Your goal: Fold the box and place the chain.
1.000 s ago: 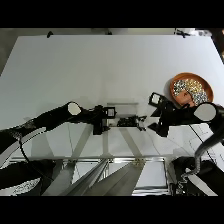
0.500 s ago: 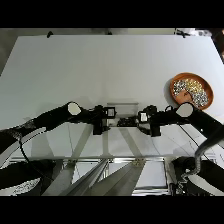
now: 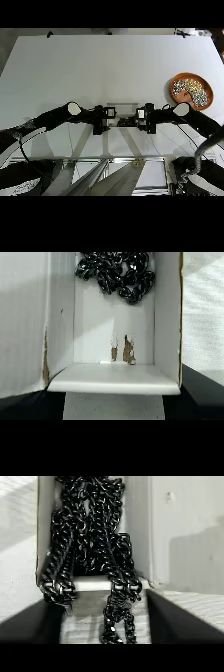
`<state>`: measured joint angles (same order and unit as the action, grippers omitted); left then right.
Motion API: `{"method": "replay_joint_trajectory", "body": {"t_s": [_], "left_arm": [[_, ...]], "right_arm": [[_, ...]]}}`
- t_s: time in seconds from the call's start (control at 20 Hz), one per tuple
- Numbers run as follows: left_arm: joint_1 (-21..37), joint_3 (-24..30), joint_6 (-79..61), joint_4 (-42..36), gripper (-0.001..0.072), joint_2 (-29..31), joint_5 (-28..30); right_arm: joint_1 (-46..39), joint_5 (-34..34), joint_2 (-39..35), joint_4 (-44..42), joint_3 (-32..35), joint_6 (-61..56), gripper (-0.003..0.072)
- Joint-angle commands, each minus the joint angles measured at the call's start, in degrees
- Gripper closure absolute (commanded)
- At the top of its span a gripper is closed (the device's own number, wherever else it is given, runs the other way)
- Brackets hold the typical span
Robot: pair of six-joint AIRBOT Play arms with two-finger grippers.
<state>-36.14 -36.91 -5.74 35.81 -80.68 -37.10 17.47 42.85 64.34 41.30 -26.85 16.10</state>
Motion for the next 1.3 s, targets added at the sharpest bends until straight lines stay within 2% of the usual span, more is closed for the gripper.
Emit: {"method": "replay_joint_trajectory", "body": {"t_s": [0.0,0.05,0.15,0.2,0.3,0.35,0.5,0.8,1.05,1.25], "left_arm": [[0.0,0.0,0.0,0.0,0.0504,0.0,0.0],[0.0,0.0,0.0,0.0,0.0504,0.0,0.0],[0.0,0.0,0.0,0.0,0.0504,0.0,0.0],[0.0,0.0,0.0,0.0,0.0504,0.0,0.0],[0.0,0.0,0.0,0.0,0.0504,0.0,0.0],[0.0,0.0,0.0,0.0,0.0504,0.0,0.0],[0.0,0.0,0.0,0.0,0.0504,0.0,0.0],[0.0,0.0,0.0,0.0,0.0504,0.0,0.0],[0.0,0.0,0.0,0.0,0.0504,0.0,0.0],[0.0,0.0,0.0,0.0,0.0504,0.0,0.0]], "right_arm": [[0.1,0.3,0.4,-1.0,0.0,-2.0,0.0317],[0.1,1.0,0.4,0.5,0.0,-3.6,0.0369],[0.1,1.6,0.4,4.3,0.0,-7.3,0.0429],[0.1,1.6,0.4,5.7,0.0,-9.3,0.0488],[0.1,1.5,0.4,6.7,0.0,-11.8,0.0654],[0.1,1.5,0.4,6.6,0.0,-11.8,0.0675],[0.1,1.3,-0.7,6.8,0.0,-12.5,0.0676],[0.1,-4.2,-11.2,14.9,0.0,-30.1,0.0676],[2.1,-4.4,-22.9,9.6,-0.1,-31.4,0.0676],[8.1,-6.3,-26.9,0.8,-0.1,-31.4,0.0677]]}}
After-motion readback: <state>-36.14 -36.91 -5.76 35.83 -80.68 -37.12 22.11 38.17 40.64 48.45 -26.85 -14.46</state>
